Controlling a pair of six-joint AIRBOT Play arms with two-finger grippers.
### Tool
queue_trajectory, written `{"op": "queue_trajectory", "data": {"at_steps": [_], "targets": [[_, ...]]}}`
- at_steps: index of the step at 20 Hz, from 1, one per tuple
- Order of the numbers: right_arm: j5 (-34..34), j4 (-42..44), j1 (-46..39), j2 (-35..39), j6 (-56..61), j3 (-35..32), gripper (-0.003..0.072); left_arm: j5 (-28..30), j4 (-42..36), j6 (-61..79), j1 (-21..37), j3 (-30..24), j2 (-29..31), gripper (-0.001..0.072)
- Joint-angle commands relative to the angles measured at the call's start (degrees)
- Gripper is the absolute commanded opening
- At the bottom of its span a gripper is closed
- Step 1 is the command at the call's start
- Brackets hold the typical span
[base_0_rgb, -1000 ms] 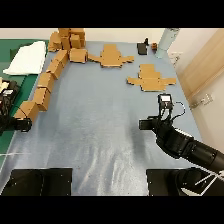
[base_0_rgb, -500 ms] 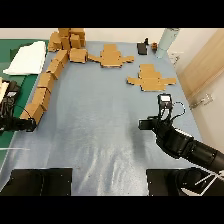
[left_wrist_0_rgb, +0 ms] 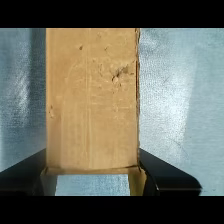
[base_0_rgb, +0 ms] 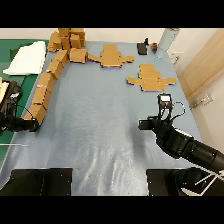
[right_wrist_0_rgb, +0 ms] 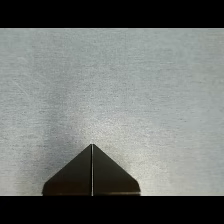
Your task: Fold the box.
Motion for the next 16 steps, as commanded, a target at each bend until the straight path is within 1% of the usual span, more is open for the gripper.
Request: {"op": "queue_trajectory", "data": {"at_steps": [1, 3, 4, 9, 11, 15, 16], "targets": [[0.00, 0.02, 0.02, -0.02, 0.02, 0.02, 0.0006, -1.44, 2.05, 0.11, 0.09, -0.04, -0.68, 0.0497], [0.00, 0.00, 0.02, -0.02, 0.02, 0.02, 0.0006, -1.81, 2.62, 0.13, 0.07, -0.04, -0.68, 0.0510], [0.00, 0.00, 0.02, -0.02, 0.00, 0.02, 0.0007, -1.81, 2.99, 0.11, 0.07, -0.04, -0.68, 0.0706], [0.00, 0.00, 0.02, -0.02, 0.00, 0.02, 0.0006, -3.10, 3.06, 0.07, 0.07, -0.02, -0.63, 0.0705], [0.00, 0.00, 0.02, -0.02, 0.00, 0.02, 0.0006, -5.01, 3.82, 0.07, 0.07, 0.44, -0.42, 0.0705], [0.00, -0.04, 0.02, -0.02, -0.02, 0.02, 0.0006, -16.59, 13.00, -4.85, 0.09, 5.60, 1.29, 0.0705], [0.02, -0.28, 0.02, -0.02, -0.04, 0.02, 0.0007, -19.65, 13.75, -5.03, 0.09, 6.95, 2.05, 0.0705]]}}
